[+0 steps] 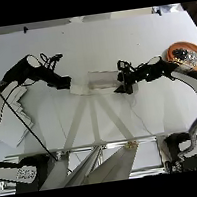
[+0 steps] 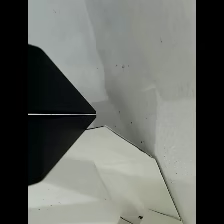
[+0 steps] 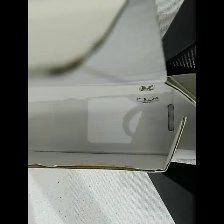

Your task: Fold the box and place the chain.

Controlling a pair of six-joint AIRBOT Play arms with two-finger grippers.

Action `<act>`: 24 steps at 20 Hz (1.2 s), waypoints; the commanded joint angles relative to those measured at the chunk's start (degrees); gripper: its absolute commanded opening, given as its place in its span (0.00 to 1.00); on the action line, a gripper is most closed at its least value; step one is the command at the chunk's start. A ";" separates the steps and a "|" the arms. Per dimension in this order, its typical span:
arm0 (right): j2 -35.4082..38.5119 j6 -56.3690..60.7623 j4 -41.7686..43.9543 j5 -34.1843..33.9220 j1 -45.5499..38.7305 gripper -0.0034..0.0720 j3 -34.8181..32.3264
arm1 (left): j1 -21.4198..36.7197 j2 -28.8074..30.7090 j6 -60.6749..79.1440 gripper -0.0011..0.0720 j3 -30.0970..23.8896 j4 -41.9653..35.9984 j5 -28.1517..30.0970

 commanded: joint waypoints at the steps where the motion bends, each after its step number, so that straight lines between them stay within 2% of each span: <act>1: 0.00 0.00 0.02 0.02 0.02 0.55 0.02 | -0.92 -0.44 -0.50 0.02 0.02 -0.94 0.59; 6: 0.00 0.00 0.00 0.00 0.02 0.55 0.02 | -1.27 -0.31 5.22 0.03 0.00 -6.32 -3.19; 10: 0.00 0.00 0.00 0.00 0.02 0.55 0.02 | -4.26 -0.85 9.27 0.04 0.00 -6.73 -1.66; 11: 0.00 0.00 0.00 0.00 0.02 0.55 0.02 | -5.07 -1.01 9.51 0.08 0.00 -6.78 -1.11; 13: 0.00 0.00 0.02 0.00 0.02 0.55 0.02 | -6.14 -1.33 9.68 0.38 0.00 -6.82 -0.26; 14: 0.00 0.00 0.02 0.00 0.02 0.55 0.02 | -6.21 -1.38 9.75 0.43 0.00 -7.19 -0.15; 19: 0.00 0.00 0.02 0.02 0.02 0.55 0.02 | -4.39 -1.31 12.15 0.43 0.02 -10.75 -2.78; 24: 0.00 0.00 0.00 0.00 0.04 0.55 0.02 | -2.34 -1.31 10.88 0.39 0.02 -1.95 -3.08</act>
